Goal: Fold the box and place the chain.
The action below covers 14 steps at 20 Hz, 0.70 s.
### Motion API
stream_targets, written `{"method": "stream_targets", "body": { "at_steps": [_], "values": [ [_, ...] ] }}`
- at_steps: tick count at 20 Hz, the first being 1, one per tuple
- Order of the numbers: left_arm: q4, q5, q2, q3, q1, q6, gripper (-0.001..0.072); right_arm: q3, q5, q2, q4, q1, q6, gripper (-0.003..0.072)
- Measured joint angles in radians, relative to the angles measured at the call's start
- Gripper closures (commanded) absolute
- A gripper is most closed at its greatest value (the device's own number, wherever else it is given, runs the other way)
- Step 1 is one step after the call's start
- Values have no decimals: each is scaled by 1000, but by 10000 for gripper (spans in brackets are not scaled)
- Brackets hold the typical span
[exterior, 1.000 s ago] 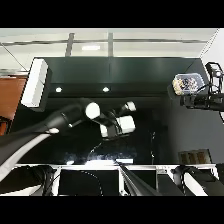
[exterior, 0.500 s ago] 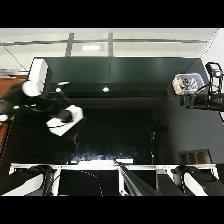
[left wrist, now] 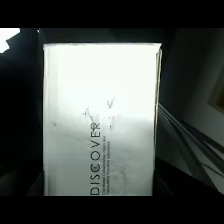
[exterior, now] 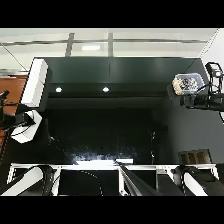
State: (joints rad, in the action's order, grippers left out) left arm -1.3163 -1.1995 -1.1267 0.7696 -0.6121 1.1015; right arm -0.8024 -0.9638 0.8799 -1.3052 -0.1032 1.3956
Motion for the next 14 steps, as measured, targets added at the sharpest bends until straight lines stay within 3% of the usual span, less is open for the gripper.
{"method": "stream_targets", "body": {
  "at_steps": [11, 12, 14],
  "values": [
    [121, 341, -34, -2, -39, -292, 470, 0, -3, 0, 0, 0, 0, 678],
    [133, 354, -45, -2, -32, -303, 369, 0, -3, 0, 0, 0, 0, 678],
    [142, 373, -66, -2, -18, -319, -4, 0, 1, 0, 0, 0, 0, 678]
  ]
}}
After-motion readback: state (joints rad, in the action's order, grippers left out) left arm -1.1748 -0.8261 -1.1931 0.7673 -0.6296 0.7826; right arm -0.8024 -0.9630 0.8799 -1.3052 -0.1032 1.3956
